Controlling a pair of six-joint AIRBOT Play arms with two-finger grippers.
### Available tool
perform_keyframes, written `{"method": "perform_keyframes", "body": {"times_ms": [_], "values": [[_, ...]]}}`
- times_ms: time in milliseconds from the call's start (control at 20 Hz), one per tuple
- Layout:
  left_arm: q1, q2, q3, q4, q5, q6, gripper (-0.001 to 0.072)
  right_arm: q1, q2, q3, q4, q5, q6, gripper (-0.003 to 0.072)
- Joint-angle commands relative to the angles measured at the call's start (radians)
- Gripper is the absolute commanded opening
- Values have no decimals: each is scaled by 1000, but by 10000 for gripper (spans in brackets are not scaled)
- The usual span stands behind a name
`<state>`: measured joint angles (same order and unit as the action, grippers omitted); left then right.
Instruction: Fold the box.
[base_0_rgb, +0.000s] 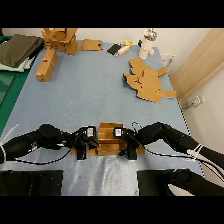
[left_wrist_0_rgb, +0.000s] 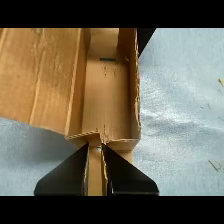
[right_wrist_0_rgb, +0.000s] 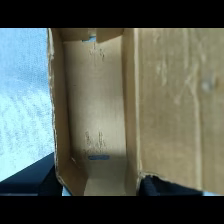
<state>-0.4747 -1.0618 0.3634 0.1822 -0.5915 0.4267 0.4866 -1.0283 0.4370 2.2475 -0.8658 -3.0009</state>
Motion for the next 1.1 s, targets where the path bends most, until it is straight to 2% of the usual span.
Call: {"method": "perform_keyframes", "body": {"times_ms": [0, 400, 450, 500, 550, 850, 900, 950, 1000, 1050], "values": [[-14, -4, 5, -29, -3, 8, 123, 0, -1, 0, 0, 0, 0, 517], [-31, -4, 4, -52, -3, 12, 134, 0, -1, 0, 0, 0, 0, 517], [-31, -5, 4, -52, -4, 12, 313, 0, -1, 0, 0, 0, 0, 517], [-31, -4, 4, -53, -11, 11, 558, 0, -1, 0, 0, 0, 0, 518], [-31, -4, 4, -53, -20, 11, 600, 0, -1, 0, 0, 0, 0, 518], [-31, -4, 4, -51, -27, 11, 599, 0, -1, 0, 0, 0, 0, 518], [-31, -4, 4, -47, -17, 11, 580, 0, -1, 0, 0, 0, 0, 518], [-31, -3, 5, -42, -1, -2, 423, 0, -1, 0, 0, 0, 0, 518], [-30, 3, 5, -20, 29, -32, 176, 0, -1, 0, 0, 0, 0, 517], [-30, 18, 5, 16, 65, -93, 104, 0, -1, 0, 0, 0, 0, 518]]}}
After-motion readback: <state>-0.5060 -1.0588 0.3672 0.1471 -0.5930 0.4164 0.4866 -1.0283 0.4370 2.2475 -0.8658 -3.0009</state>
